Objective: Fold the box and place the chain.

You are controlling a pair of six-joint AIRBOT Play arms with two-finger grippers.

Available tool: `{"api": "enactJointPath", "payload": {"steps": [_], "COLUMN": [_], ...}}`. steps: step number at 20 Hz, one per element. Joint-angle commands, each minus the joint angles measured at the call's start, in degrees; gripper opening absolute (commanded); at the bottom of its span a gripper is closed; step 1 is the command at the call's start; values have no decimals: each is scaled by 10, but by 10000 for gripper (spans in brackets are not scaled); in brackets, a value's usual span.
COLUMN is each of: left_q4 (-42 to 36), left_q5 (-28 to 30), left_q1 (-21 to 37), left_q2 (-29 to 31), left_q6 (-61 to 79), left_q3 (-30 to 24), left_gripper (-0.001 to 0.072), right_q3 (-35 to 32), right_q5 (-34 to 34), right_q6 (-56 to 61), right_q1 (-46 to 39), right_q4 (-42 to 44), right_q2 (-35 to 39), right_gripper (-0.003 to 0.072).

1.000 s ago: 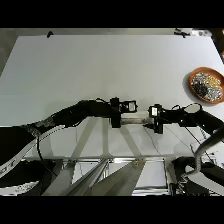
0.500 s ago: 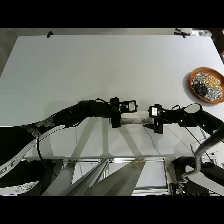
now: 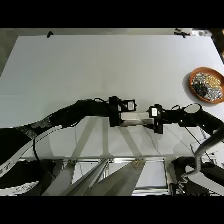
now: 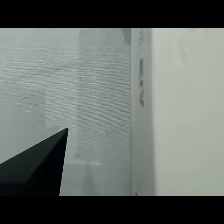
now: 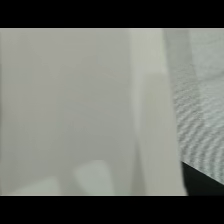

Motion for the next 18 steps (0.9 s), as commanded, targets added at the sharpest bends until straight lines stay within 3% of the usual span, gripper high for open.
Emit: {"api": "enactJointPath", "payload": {"steps": [1, 6, 10, 11, 12, 13, 15, 18], "left_q4": [27, 165, 239, 239, 239, 231, 175, 102], "left_q5": [0, 48, 168, 210, 253, 301, 360, 349], "left_q1": [7, 58, 110, 118, 122, 120, 103, 35], "left_q2": [28, 91, 159, 176, 188, 196, 200, 197], "left_q6": [-16, -158, -324, -379, -407, -403, -362, -273], "left_q3": [1, 1, 1, 1, 1, 0, -4, -15], "left_gripper": [646, 646, 613, 459, 187, 15, 2, 2], "right_q3": [0, 0, 0, 0, 0, 0, 0, 0], "right_q5": [1, 1, 1, 1, 1, 1, 1, 1], "right_q6": [1, 1, 1, 1, 1, 1, 1, 1], "right_q1": [0, 0, 0, 0, 0, 0, 0, 0], "right_q4": [0, 0, 0, 0, 0, 0, 0, 0], "right_q2": [0, 0, 0, 0, 0, 0, 0, 0], "right_gripper": [436, 436, 436, 436, 436, 436, 436, 436]}}
